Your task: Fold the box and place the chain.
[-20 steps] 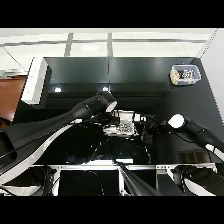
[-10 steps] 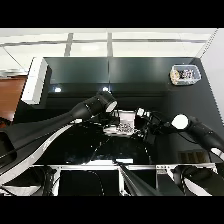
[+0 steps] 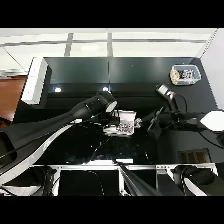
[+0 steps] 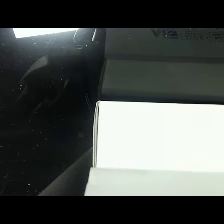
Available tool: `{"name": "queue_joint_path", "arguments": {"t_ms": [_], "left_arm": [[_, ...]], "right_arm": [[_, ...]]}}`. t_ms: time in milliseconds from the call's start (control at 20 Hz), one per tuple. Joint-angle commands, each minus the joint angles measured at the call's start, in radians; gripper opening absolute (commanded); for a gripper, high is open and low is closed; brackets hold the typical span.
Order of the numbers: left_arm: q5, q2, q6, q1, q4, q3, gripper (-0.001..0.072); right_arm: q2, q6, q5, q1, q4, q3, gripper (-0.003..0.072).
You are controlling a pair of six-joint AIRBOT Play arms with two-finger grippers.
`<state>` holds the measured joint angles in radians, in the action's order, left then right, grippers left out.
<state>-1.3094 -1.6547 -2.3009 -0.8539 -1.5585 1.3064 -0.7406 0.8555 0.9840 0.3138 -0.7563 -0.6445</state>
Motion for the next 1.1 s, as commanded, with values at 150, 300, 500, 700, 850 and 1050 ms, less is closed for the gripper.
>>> {"name": "queue_joint_path", "arguments": {"t_ms": [150, 300, 500, 700, 850, 1050], "left_arm": [[0.004, 0.0, 0.0, 0.001, 0.0, 0.0, 0.0026], [0.004, 0.0, 0.0, 0.001, 0.0, 0.0, 0.0026], [0.004, -0.003, 0.0, 0.001, -0.001, 0.0, 0.0026], [0.001, -0.008, -0.003, -0.001, -0.003, 0.002, 0.0025], [-0.019, 0.005, -0.113, -0.004, -0.008, 0.006, 0.0026], [-0.007, 0.011, -0.271, -0.005, -0.002, 0.007, 0.0026]], "right_arm": [[-0.1, 0.055, -0.117, 0.106, 0.132, 0.009, 0.0373], [-0.075, 0.121, -0.042, 0.026, -0.091, 0.004, 0.0378], [-0.015, 0.119, 0.095, -0.187, -0.228, 0.002, 0.0378], [-0.014, 0.116, 0.112, -0.243, -0.209, 0.002, 0.0378], [-0.014, 0.099, 0.115, -0.243, -0.212, 0.002, 0.0378], [-0.014, 0.082, 0.112, -0.243, -0.212, 0.002, 0.0378]]}}
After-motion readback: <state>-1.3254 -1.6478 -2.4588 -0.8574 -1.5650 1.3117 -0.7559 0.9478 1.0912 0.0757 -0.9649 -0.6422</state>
